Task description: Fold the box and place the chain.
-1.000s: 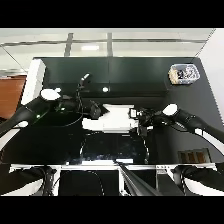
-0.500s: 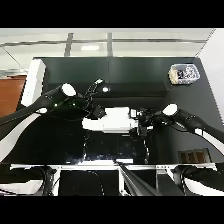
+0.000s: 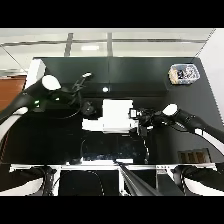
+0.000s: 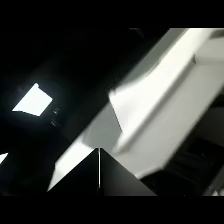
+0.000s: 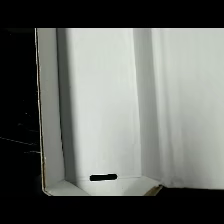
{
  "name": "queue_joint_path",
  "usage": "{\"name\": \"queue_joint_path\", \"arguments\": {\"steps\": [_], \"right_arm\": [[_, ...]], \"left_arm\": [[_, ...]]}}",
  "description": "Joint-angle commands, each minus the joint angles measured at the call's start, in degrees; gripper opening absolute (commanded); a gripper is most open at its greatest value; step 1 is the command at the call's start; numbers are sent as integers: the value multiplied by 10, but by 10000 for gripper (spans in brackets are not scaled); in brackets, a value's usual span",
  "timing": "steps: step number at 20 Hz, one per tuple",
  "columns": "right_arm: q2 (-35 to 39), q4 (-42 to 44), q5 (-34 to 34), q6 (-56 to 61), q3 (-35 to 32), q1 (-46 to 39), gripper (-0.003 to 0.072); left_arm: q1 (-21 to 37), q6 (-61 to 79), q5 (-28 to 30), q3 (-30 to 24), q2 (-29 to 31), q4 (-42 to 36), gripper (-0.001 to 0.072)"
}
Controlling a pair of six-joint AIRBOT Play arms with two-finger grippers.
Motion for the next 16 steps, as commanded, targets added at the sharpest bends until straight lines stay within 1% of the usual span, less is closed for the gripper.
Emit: {"name": "queue_joint_path", "arguments": {"steps": [1,2,3,4,5,6,7,9,11,12,13,16], "right_arm": [[0,0,0,0,0,0,474],[0,0,0,0,0,0,474],[0,0,0,0,0,0,474],[0,0,0,0,0,0,474],[0,0,0,0,0,0,474],[0,0,0,0,0,0,474],[0,0,0,0,0,0,474],[0,0,0,0,0,0,474],[0,0,0,0,0,0,474],[0,0,0,0,0,0,474],[0,0,0,0,0,0,474],[0,0,0,0,0,0,474]], "left_arm": [[55,127,6,-113,106,-127,23],[68,206,10,-160,132,-190,24],[71,284,10,-192,146,-214,25],[63,354,5,-214,152,-200,84],[49,402,9,-224,151,-167,297],[31,436,30,-229,150,-127,490],[11,471,60,-230,150,-87,700],[-21,529,137,-230,150,-32,713],[-49,540,231,-228,150,-8,713],[-54,540,243,-220,145,-4,713],[-55,540,241,-209,134,-7,712],[-55,540,206,-174,81,-9,712]]}}
